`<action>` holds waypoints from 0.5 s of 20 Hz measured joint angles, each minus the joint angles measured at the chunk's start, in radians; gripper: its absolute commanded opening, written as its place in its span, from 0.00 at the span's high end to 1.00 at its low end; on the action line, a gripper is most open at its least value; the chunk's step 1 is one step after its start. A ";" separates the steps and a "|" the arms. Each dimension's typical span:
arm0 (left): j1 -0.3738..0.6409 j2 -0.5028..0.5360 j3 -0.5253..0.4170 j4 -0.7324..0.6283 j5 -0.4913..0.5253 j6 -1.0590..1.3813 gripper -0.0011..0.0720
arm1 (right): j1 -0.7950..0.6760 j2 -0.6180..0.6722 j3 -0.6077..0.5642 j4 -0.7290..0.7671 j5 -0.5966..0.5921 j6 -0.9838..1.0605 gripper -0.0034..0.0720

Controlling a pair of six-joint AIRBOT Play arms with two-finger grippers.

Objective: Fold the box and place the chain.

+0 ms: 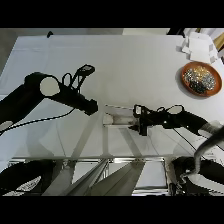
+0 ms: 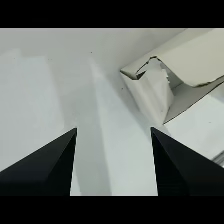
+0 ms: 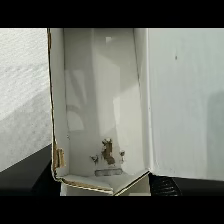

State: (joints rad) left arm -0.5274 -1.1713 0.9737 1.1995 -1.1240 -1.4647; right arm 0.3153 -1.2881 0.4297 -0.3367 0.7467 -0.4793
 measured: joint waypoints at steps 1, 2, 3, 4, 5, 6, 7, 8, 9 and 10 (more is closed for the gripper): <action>-0.002 -0.006 -0.007 -0.017 0.008 -0.034 0.33 | 0.000 0.000 0.000 0.000 0.000 0.000 0.45; -0.011 -0.016 -0.012 -0.026 0.016 -0.066 0.39 | 0.000 0.000 0.000 0.000 0.000 0.000 0.45; -0.026 -0.029 -0.015 -0.037 0.029 -0.096 0.43 | 0.000 0.000 0.000 0.000 0.000 0.000 0.45; -0.044 -0.045 -0.018 -0.041 0.039 -0.122 0.43 | 0.000 0.000 0.000 0.000 0.000 0.000 0.45; -0.067 -0.065 -0.019 -0.044 0.051 -0.154 0.42 | 0.000 0.000 0.000 0.000 0.000 0.000 0.45; -0.089 -0.084 -0.020 -0.048 0.066 -0.186 0.42 | 0.000 0.000 0.000 0.000 0.000 0.000 0.45; -0.111 -0.107 -0.022 -0.048 0.076 -0.222 0.42 | 0.000 0.000 0.000 0.000 0.000 0.000 0.45; -0.131 -0.125 -0.022 -0.042 0.085 -0.259 0.42 | 0.000 0.000 0.000 0.000 0.000 0.000 0.45; -0.150 -0.143 -0.021 -0.034 0.096 -0.299 0.42 | 0.000 0.000 0.000 0.000 0.000 0.000 0.45; -0.167 -0.158 -0.020 -0.023 0.098 -0.336 0.43 | 0.000 0.000 0.000 0.000 0.000 0.000 0.45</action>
